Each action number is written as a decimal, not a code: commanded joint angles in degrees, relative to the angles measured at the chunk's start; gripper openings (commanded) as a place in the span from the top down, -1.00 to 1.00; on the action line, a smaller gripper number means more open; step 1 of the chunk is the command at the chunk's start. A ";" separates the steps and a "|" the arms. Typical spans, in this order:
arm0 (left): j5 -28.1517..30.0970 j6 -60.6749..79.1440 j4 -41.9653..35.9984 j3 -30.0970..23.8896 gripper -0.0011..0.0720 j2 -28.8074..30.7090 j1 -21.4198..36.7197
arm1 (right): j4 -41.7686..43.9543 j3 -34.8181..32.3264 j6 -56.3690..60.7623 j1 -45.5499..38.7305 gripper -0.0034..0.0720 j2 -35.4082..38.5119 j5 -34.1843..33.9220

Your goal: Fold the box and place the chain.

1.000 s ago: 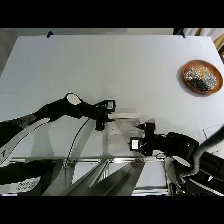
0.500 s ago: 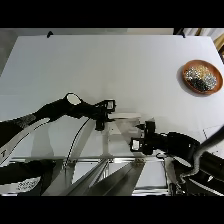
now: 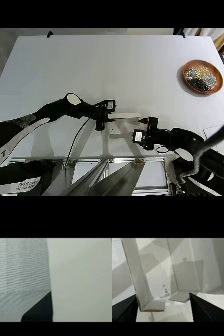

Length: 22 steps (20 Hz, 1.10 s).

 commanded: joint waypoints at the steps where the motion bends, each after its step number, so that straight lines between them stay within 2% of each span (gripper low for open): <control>1: 0.02 0.02 0.02 -0.02 0.94 -0.02 -0.02 | 9.25 0.35 -9.31 -3.32 -0.89 -0.04 0.09; 3: 0.00 0.02 0.02 -0.02 0.94 -0.02 -0.02 | 14.47 0.35 -14.03 -4.39 -0.89 -0.17 0.17; 9: 0.02 0.02 0.02 -0.02 0.94 -0.02 -0.02 | 18.16 0.35 -18.29 -10.54 -0.91 -2.82 3.39; 16: 0.02 0.00 0.02 -0.02 0.94 -0.02 -0.02 | 28.76 0.37 -30.97 -15.32 -0.91 -3.41 4.70; 22: 0.00 0.00 0.02 -0.02 0.94 -0.02 -0.02 | 29.40 1.99 -32.61 -16.09 -0.91 -3.43 6.56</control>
